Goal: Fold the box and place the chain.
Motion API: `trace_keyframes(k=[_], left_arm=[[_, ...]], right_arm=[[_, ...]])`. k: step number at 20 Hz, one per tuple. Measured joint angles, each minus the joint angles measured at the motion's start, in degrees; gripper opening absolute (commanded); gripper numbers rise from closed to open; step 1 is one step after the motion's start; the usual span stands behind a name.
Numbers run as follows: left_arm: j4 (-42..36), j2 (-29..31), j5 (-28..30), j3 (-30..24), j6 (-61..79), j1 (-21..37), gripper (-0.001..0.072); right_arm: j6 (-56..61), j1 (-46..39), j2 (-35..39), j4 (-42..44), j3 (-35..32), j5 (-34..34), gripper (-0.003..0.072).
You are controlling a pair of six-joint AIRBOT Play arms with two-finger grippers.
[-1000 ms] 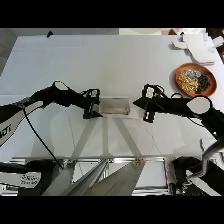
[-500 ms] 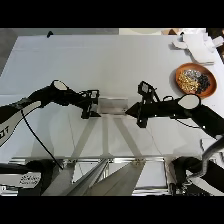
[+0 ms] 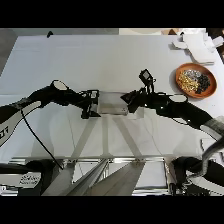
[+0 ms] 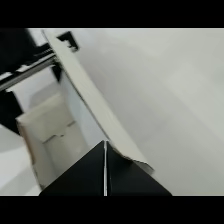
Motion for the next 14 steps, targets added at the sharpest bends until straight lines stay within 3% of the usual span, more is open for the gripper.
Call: trace_keyframes(k=[9,14], left_arm=[[-0.1,0.0,-0.1,0.0,-0.1,0.0,0.034],[0.0,0.0,0.0,0.0,0.0,0.0,0.034]], right_arm=[[-1.6,0.0,-6.5,3.7,0.0,-3.7,0.0002],[-1.5,-1.1,-3.9,3.6,0.0,0.5,0.0008]])
